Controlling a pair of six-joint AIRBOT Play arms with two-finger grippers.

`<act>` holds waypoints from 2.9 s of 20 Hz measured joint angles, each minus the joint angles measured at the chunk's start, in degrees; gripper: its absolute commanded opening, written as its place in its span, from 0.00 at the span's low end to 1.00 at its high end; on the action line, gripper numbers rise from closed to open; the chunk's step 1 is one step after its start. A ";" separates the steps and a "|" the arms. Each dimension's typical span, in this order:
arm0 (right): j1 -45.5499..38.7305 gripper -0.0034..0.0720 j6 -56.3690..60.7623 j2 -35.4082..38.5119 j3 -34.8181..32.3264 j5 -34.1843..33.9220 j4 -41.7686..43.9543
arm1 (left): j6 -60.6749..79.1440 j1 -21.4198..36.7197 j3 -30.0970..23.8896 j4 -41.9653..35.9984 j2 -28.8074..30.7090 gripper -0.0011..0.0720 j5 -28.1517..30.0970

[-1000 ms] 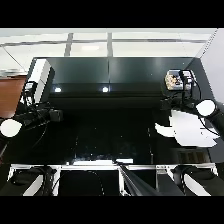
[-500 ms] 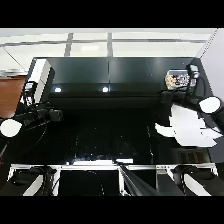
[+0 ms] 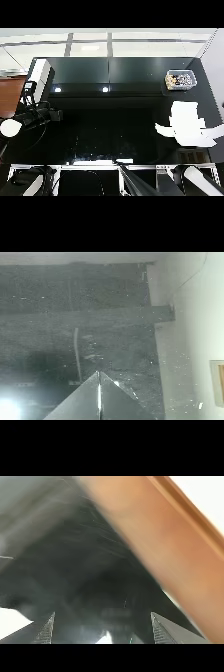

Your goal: Fold the box and place the chain.

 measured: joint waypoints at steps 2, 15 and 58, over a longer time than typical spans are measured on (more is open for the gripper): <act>-5.62 0.99 -9.35 -5.88 3.13 7.65 5.20 | 0.02 0.00 0.00 -0.42 0.00 0.05 0.07; -3.98 0.06 -26.56 -19.69 13.57 35.67 -1.03 | 0.00 0.00 0.00 -1.11 0.00 0.05 0.13; 65.02 0.06 -27.26 11.76 -27.32 -16.00 46.29 | 42.38 -7.61 33.53 -39.28 -56.59 0.46 -36.68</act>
